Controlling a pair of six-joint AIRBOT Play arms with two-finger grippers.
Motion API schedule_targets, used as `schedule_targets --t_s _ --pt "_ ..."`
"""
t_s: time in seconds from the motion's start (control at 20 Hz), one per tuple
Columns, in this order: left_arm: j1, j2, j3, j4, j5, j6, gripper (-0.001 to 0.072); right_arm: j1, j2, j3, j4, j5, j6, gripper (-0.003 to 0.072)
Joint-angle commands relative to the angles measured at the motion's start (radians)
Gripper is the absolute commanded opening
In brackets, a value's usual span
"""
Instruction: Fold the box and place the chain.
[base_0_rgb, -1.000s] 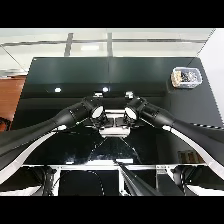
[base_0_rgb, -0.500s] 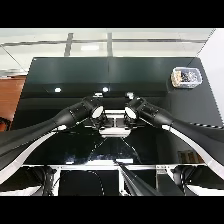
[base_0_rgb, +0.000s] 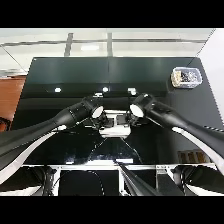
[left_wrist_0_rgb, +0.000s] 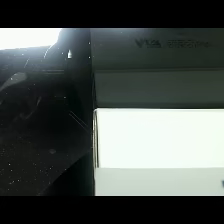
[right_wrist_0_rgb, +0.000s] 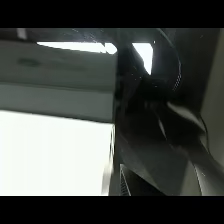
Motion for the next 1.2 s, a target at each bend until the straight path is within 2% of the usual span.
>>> schedule_targets --t_s 0.0,0.1,0.15,0.25,0.3,0.35,0.4,0.5,0.55,0.6,0.7,0.85,0.9,0.95,1.0,1.15 --pt "0.0 0.0 0.001 0.002 0.0 -0.001 0.003 -0.021 0.177 0.001 -0.029 0.031 -0.076 0.0257" --pt "0.0 0.0 0.001 0.002 0.0 -0.001 0.0031 -0.05 0.29 0.001 -0.191 0.032 -0.077 0.0257" --pt "0.0 0.0 0.001 0.002 0.0 -0.001 0.0031 -0.072 0.321 0.0 -0.343 0.043 -0.073 0.0257" --pt "0.0 0.0 0.001 0.002 0.001 -0.001 0.0031 -0.151 0.319 -0.005 -0.6 0.072 -0.041 0.0258" --pt "0.0 0.0 0.001 0.002 0.001 -0.001 0.0031 -0.216 0.307 -0.017 -0.651 0.045 -0.034 0.0287" --pt "0.0 0.0 0.001 0.002 0.001 -0.001 0.0031 -0.304 0.285 -0.032 -0.647 -0.012 -0.035 0.0601" --pt "0.0 0.0 0.001 0.002 0.001 -0.001 0.0031 -0.394 0.256 -0.039 -0.605 -0.082 -0.035 0.0706" --pt "0.0 0.0 0.001 0.002 0.001 -0.001 0.0031 -0.592 0.179 -0.03 -0.423 -0.296 -0.053 0.0705" --pt "0.0 0.0 0.001 0.001 0.0 -0.001 0.0031 -0.679 0.134 -0.001 -0.323 -0.364 -0.051 0.0705" --pt "0.0 0.0 0.001 0.001 -0.001 -0.001 0.0031 -0.76 0.075 0.055 -0.217 -0.374 -0.051 0.0705" --pt "0.0 0.0 0.001 0.001 -0.001 -0.001 0.0031 -0.895 -0.085 0.233 0.0 -0.262 -0.052 0.0704" --pt "0.0 0.0 0.001 0.001 -0.004 -0.001 0.0031 -0.998 -0.311 0.496 0.215 -0.08 -0.054 0.0704" --pt "0.0 0.0 0.001 0.001 -0.003 -0.001 0.0031 -1.01 -0.364 0.558 0.241 -0.066 -0.054 0.0702" --pt "0.0 0.0 0.001 0.002 -0.004 -0.001 0.0031 -1.012 -0.41 0.612 0.242 -0.062 -0.054 0.0639" --pt "0.0 0.0 0.001 0.001 -0.003 -0.001 0.0031 -1.012 -0.448 0.651 0.243 -0.063 -0.051 0.0635" --pt "0.0 0.0 0.001 0.001 -0.004 -0.001 0.0031 -1.012 -0.52 0.695 0.244 -0.084 -0.038 0.0589"
